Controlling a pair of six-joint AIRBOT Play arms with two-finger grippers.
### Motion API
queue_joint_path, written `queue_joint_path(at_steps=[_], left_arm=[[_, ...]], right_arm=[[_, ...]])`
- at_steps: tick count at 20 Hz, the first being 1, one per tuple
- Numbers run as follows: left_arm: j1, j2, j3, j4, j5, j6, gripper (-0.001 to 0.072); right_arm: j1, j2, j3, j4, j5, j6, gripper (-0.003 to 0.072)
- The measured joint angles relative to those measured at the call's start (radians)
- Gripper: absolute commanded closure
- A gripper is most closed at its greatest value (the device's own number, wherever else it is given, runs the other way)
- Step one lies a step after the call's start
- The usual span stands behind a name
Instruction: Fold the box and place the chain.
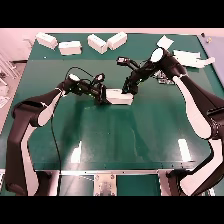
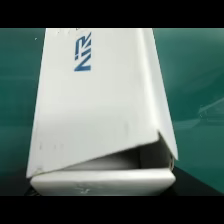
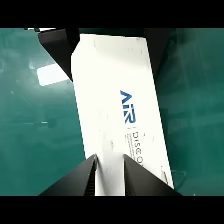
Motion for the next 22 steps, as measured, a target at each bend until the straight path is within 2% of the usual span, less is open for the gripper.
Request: queue_joint_path(at_steps=[2, 12, 17, 19, 22], left_arm=[[0.000, 0.000, 0.000, 0.000, -0.001, 0.001, 0.0186], [0.000, 0.000, 0.000, -0.005, 0.003, -0.009, 0.0186], [-0.001, 0.000, 0.000, -0.003, -0.001, -0.003, 0.0186], [-0.001, 0.000, 0.000, -0.002, -0.003, -0.002, 0.0186], [-0.001, 0.000, 0.000, -0.002, -0.005, -0.002, 0.0186]], right_arm=[[0.002, 0.000, -0.014, 0.003, -0.006, 0.000, 0.0533], [0.004, 0.018, 0.005, -0.003, -0.085, -0.008, 0.0533], [0.003, 0.022, 0.015, 0.001, -0.082, -0.018, 0.0537], [0.003, 0.023, 0.014, 0.001, -0.066, -0.018, 0.0624], [0.002, 0.024, -0.002, 0.005, -0.053, -0.017, 0.0622]])
